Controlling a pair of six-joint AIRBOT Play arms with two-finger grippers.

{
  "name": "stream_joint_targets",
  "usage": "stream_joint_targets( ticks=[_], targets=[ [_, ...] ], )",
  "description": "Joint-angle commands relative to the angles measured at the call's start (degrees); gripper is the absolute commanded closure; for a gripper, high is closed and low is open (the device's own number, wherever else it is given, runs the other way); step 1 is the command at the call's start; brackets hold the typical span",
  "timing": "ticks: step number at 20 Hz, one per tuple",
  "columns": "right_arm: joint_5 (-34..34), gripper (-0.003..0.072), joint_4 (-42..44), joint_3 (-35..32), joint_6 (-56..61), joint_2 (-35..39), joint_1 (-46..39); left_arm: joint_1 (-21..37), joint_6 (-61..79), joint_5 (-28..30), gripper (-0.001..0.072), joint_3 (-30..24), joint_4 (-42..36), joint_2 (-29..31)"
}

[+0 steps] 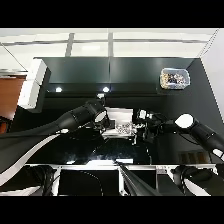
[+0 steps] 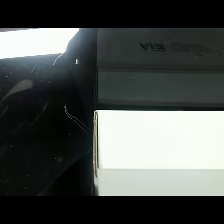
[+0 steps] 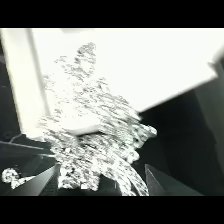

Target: Fold the box and place the chain.

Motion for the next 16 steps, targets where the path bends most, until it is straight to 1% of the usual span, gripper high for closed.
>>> stream_joint_targets(
  ticks=[1,10,16],
  targets=[
    [0.0,0.0047,1.0,-0.1,-4.5,-1.8,2.2,0.0,0.0,-0.1,0.0678,0.0,0.0,0.0],
    [-2.5,0.0047,0.3,-0.1,-4.7,-5.8,2.2,0.0,0.0,0.0,0.0677,0.0,0.0,0.0],
    [-4.1,0.0047,0.3,-0.1,-4.6,-6.2,2.3,0.0,0.0,0.0,0.0678,0.0,0.0,0.0]
  ],
)
